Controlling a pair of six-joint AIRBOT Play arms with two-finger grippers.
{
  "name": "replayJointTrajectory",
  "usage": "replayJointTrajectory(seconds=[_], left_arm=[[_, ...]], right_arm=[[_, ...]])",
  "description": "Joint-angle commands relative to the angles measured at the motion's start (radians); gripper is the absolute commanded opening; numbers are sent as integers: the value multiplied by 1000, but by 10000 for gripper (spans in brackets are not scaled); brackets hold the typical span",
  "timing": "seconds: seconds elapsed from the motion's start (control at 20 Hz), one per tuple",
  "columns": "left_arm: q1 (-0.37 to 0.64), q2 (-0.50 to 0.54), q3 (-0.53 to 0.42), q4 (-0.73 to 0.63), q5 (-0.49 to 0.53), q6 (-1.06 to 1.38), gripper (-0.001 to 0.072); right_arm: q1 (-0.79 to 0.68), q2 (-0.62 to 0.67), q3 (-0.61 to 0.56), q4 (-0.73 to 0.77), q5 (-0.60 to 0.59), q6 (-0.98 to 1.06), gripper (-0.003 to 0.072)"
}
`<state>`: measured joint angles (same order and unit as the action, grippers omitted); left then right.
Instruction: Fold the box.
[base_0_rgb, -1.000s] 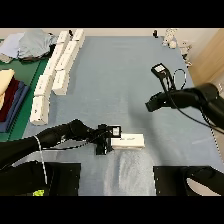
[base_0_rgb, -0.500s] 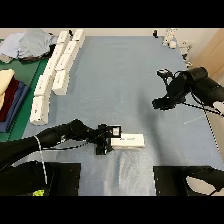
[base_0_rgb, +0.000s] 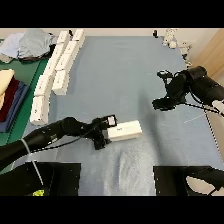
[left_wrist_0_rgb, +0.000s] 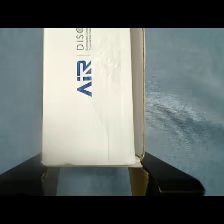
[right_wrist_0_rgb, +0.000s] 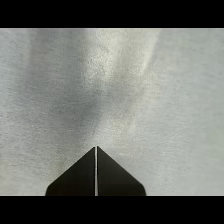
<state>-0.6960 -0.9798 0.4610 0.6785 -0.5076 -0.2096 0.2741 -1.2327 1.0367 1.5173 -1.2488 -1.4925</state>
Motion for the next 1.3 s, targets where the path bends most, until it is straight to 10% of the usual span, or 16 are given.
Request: replayJointTrajectory(seconds=[0.0,0.2,0.55,1.25], left_arm=[[141,158,1,300,-55,-473,442],[471,302,1,561,-209,-946,442],[866,312,-1,563,-328,-1011,442],[913,67,-19,551,-47,-1026,442]], right_arm=[[0,0,1,0,-1,0,18],[0,0,1,0,-1,0,18],[0,0,1,0,-1,0,18],[0,0,1,0,-1,0,18]])
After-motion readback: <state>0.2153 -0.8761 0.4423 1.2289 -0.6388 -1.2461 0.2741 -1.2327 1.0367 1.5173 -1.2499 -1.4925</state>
